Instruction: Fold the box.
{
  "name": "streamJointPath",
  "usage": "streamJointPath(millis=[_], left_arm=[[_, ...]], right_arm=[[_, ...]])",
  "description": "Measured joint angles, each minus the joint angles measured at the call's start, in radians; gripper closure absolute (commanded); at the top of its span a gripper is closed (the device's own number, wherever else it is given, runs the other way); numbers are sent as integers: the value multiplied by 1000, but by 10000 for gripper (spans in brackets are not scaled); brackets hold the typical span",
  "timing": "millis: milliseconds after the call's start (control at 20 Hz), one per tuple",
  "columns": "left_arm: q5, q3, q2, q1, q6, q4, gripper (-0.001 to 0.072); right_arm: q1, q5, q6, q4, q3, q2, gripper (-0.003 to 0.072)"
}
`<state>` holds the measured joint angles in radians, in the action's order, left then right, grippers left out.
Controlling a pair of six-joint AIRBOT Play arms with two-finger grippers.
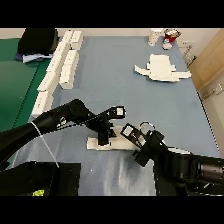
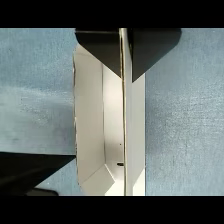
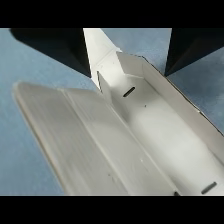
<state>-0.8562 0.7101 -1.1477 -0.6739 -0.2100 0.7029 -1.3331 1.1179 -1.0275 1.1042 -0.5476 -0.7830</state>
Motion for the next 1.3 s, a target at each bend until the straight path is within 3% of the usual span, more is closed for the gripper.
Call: streamJointPath(millis=[350, 800, 950, 1150, 1300], left_arm=[[0, 0, 0, 0, 0, 0, 694], [0, 0, 0, 0, 0, 0, 694], [0, 0, 0, 0, 0, 0, 694], [0, 0, 0, 0, 0, 0, 694], [0, 0, 0, 0, 0, 0, 694]], right_arm=[[175, -69, -288, 145, 23, 55, -34], [700, -139, -1259, 729, 68, 97, -34], [817, -139, -1501, 869, 77, 76, -34], [875, -130, -1670, 974, 79, 29, -34], [889, -34, -1683, 1001, 68, 45, -34]])
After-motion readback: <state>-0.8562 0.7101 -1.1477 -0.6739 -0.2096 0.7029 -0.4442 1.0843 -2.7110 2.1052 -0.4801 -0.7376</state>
